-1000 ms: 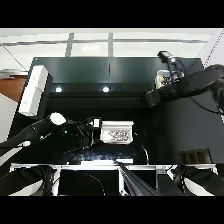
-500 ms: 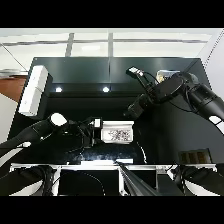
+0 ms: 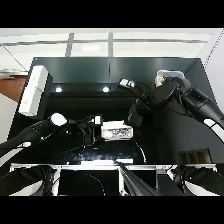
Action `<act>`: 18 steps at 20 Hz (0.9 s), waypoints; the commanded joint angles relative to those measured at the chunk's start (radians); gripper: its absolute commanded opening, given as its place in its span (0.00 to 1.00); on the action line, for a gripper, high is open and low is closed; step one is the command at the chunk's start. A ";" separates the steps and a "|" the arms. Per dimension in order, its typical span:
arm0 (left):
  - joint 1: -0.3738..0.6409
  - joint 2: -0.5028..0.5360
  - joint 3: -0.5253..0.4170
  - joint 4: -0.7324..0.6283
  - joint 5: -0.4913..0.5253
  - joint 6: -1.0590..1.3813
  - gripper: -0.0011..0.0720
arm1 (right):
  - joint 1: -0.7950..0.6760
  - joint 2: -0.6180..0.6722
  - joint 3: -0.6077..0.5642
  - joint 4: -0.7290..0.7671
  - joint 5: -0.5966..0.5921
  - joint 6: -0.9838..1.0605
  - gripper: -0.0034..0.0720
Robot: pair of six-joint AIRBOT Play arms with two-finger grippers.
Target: Fold the box and place the chain.
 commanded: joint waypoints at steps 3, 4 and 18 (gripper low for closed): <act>0.001 -0.001 0.000 0.000 0.001 0.000 0.57 | 0.005 -0.001 -0.083 -0.006 -0.022 -0.140 0.87; 0.001 -0.001 0.000 0.000 0.001 0.000 0.57 | 0.005 -0.001 -0.090 -0.005 0.003 -0.144 0.87; 0.001 -0.001 0.000 0.000 0.001 0.000 0.57 | 0.029 -0.001 -0.093 -0.003 0.052 -0.349 0.68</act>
